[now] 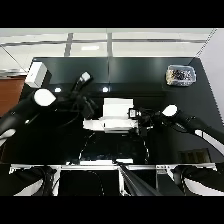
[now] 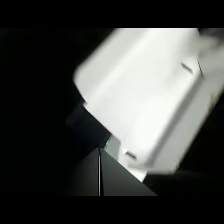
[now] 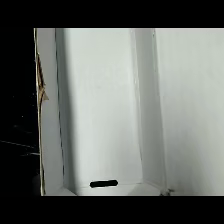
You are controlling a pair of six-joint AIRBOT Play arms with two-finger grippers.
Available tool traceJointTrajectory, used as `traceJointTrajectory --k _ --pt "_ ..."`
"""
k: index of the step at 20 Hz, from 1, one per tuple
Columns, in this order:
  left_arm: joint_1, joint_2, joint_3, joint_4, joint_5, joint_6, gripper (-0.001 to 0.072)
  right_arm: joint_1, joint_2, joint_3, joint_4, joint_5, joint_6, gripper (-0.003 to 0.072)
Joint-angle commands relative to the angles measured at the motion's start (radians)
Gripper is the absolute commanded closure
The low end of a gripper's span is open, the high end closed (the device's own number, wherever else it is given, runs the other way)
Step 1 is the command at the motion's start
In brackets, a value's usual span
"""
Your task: Fold the box and place the chain.
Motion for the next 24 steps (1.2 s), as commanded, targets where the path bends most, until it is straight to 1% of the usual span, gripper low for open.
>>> traceJointTrajectory --k 1,2,3,5,7,8,11,15,16,17,18,20,21,22,23,24 --pt "0.011 0.095 -0.114 0.020 -0.027 0.343 0.0577 0.001 0.000 0.001 0.000 0.001 0.000 0.0548" --pt "0.010 0.086 -0.134 0.023 -0.014 0.417 0.0249 0.001 0.000 0.001 0.000 0.001 0.000 0.0548" --pt "0.010 0.070 -0.149 0.017 0.018 0.496 -0.0004 0.001 0.000 0.001 0.000 0.001 0.000 0.0548" --pt "0.010 0.023 -0.155 0.014 0.064 0.606 0.0000 0.001 0.000 0.001 0.000 0.001 0.000 0.0548" --pt "0.001 -0.023 -0.154 -0.005 0.081 0.664 0.0004 0.001 0.000 0.001 0.000 0.001 0.000 0.0548" --pt "-0.004 -0.049 -0.146 -0.020 0.066 0.666 0.0005 0.001 0.000 0.001 0.000 0.001 0.000 0.0548" --pt "-0.011 -0.112 -0.130 -0.127 0.059 0.696 0.0008 0.001 0.000 0.001 0.000 0.001 0.000 0.0548" --pt "-0.040 -0.177 -0.100 -0.144 0.050 0.698 0.0023 0.001 0.000 0.001 0.000 0.002 0.000 0.0548" --pt "-0.042 -0.188 -0.095 -0.151 0.043 0.697 0.0053 0.001 0.000 0.001 0.000 0.001 0.000 0.0548" --pt "-0.041 -0.197 -0.090 -0.154 0.026 0.697 0.0198 0.001 0.000 0.001 0.000 0.001 0.000 0.0548" --pt "-0.041 -0.202 -0.085 -0.154 0.012 0.698 0.0298 0.001 0.000 0.001 0.000 0.001 0.000 0.0548" --pt "-0.041 -0.205 -0.077 -0.188 0.012 0.698 0.0336 0.001 0.000 0.001 0.000 0.001 0.000 0.0548" --pt "-0.041 -0.205 -0.073 -0.210 0.011 0.698 0.0379 0.001 0.000 0.001 0.000 0.001 0.000 0.0548" --pt "-0.042 -0.205 -0.071 -0.233 0.010 0.698 0.0381 0.001 0.000 0.001 0.000 0.001 0.000 0.0548" --pt "-0.042 -0.207 -0.069 -0.253 0.009 0.698 0.0438 0.001 0.000 0.001 0.000 0.001 0.000 0.0548" --pt "-0.044 -0.209 -0.067 -0.255 0.003 0.698 0.0480 0.001 0.000 0.001 0.000 0.001 0.000 0.0548"
